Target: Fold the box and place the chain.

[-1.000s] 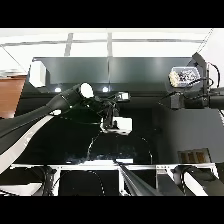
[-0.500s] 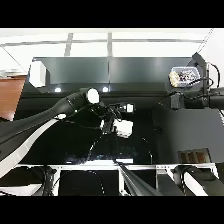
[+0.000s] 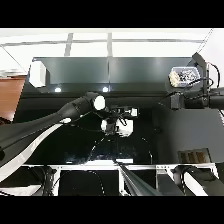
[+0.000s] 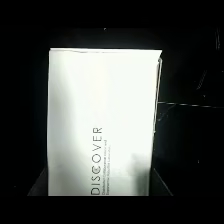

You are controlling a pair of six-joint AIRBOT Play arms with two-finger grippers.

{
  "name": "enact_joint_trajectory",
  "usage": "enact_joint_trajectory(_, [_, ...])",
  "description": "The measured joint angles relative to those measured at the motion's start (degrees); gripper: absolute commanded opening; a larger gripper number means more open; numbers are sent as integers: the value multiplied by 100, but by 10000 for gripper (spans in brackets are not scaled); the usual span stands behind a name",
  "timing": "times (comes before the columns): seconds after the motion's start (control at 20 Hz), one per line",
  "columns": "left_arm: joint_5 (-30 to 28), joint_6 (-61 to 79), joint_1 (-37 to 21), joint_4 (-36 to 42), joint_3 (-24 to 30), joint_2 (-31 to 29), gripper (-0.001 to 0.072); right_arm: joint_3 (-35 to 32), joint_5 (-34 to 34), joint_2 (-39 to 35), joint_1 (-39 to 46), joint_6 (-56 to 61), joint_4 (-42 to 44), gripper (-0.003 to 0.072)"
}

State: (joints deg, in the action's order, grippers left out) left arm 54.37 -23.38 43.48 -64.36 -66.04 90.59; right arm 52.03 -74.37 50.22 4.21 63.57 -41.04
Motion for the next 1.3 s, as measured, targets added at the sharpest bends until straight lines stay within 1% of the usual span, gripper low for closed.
enact_joint_trajectory(0.15, [140, -1001, -212, -774, 2, -151, 394, 0, 0, 0, 0, 0, 0, 11])
enact_joint_trajectory(0.3, [354, -2070, -741, -1447, 9, -466, 394, 0, 0, 0, 0, 2, 0, 11])
enact_joint_trajectory(0.4, [533, -2756, -1274, -1639, 7, -715, 394, 0, 2, 0, 0, 2, 0, 12])
enact_joint_trajectory(0.5, [732, -3425, -1934, -1777, 7, -940, 394, 0, 2, 2, 0, 0, 0, 11])
enact_joint_trajectory(0.65, [1292, -4690, -3095, -1932, 20, -1139, 394, 0, 4, 0, 0, 2, 0, 11])
enact_joint_trajectory(0.85, [1856, -5556, -4419, -2011, 160, -1331, 394, 0, 46, 0, 0, 0, 2, 11])
enact_joint_trajectory(1.05, [1847, -5812, -5396, -2129, 234, -1495, 394, 0, 114, 0, 0, 0, 4, 11])
enact_joint_trajectory(1.2, [1565, -5895, -5936, -2308, 254, -1537, 394, 0, 146, 2, 0, 0, 4, 11])
enact_joint_trajectory(1.3, [1292, -5917, -6157, -2374, 260, -1510, 394, -4, 179, 2, 0, 0, 2, 11])
